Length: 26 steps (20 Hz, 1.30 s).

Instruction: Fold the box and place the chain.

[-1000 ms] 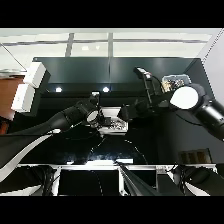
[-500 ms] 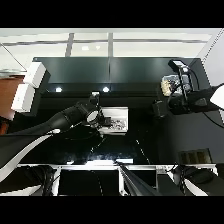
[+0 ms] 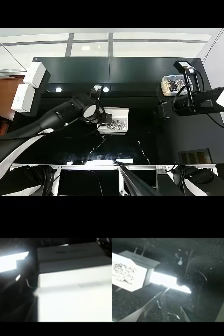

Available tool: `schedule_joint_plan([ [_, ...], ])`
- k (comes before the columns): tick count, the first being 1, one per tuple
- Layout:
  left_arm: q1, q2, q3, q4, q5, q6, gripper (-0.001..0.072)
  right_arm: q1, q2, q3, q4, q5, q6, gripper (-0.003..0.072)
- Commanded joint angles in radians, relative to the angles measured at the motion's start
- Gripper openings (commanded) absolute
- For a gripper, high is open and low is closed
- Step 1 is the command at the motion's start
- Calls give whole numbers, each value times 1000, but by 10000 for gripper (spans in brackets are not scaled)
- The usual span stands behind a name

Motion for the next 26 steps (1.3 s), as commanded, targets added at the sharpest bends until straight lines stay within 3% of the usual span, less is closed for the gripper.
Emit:
schedule_joint_plan([
  [1, 9, 82, 27, -2, -187, 327, 424, -1, 1, 0, -36, 13, 2, 507],
  [3, 47, 163, 18, -2, -283, 464, 423, -1, 1, 0, -53, 24, 2, 507],
  [6, 212, 284, -24, -64, -301, 572, 402, -1, 1, -1, -65, 23, 2, 507],
  [8, 389, 328, -68, -228, -308, 661, 388, -1, 1, -2, -66, 23, 2, 506],
  [11, 647, 326, -169, -580, -272, 955, 391, -1, 1, -2, -66, 18, 2, 507],
  [13, 756, 301, -251, -791, -266, 1233, 461, -1, 1, -2, -67, 18, 2, 507],
  [14, 779, 285, -289, -833, -249, 1362, 610, -1, 1, -2, -67, 18, 2, 507],
  [15, 780, 272, -318, -831, -205, 1448, 711, -1, 1, -2, -67, 18, 2, 507],
  [18, 761, 230, -374, -824, -62, 1743, 709, -1, 1, -2, -66, 19, 19, 506],
  [23, 721, 152, -375, -883, -32, 2311, 707, -1, 1, -11, -68, 19, 49, 507],
  [26, 688, 85, -375, -917, -42, 2473, 707, -1, 0, -14, -68, 18, 71, 506],
])
